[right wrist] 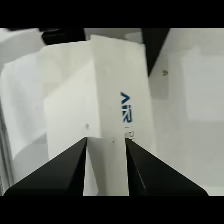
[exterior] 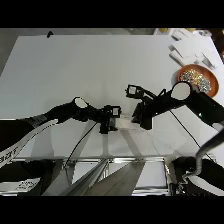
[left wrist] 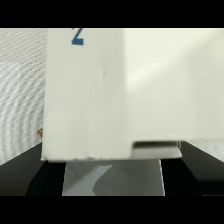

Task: Fold the box and place the chain.

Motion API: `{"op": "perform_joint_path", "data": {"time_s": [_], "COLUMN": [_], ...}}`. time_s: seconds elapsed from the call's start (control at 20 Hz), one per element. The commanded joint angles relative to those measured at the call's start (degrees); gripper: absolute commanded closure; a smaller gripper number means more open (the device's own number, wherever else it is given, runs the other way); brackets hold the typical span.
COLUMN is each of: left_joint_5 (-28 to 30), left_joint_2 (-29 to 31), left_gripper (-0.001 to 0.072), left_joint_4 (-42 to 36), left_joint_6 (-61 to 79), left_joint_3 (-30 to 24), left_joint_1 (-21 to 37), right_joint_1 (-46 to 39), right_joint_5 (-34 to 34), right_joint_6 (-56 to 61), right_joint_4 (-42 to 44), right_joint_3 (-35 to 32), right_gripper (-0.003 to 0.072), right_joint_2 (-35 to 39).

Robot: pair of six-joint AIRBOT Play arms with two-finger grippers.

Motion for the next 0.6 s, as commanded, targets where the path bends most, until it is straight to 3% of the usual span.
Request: {"op": "perform_joint_path", "data": {"time_s": [0.0,0.1,0.55], "left_joint_5": [0.0,0.0,0.0], "left_joint_2": [0.0,0.0,0.0], "left_gripper": [0.0621,0.0621,0.0621], "left_joint_4": [0.0,0.0,0.0], "left_joint_6": [0.0,0.0,0.0], "left_joint_3": [0.0,0.0,0.0], "left_joint_1": [0.0,0.0,0.0], "right_joint_1": [1.8,4.1,6.3], "right_joint_5": [-1.2,-1.6,-6.5], "right_joint_6": [-2.1,-2.5,-1.3], "right_joint_4": [0.7,0.2,-8.5], "right_joint_3": [-3.2,-3.4,-3.4], "right_gripper": [0.0378,0.0346,0.0351], "right_joint_2": [1.8,1.9,1.8]}}
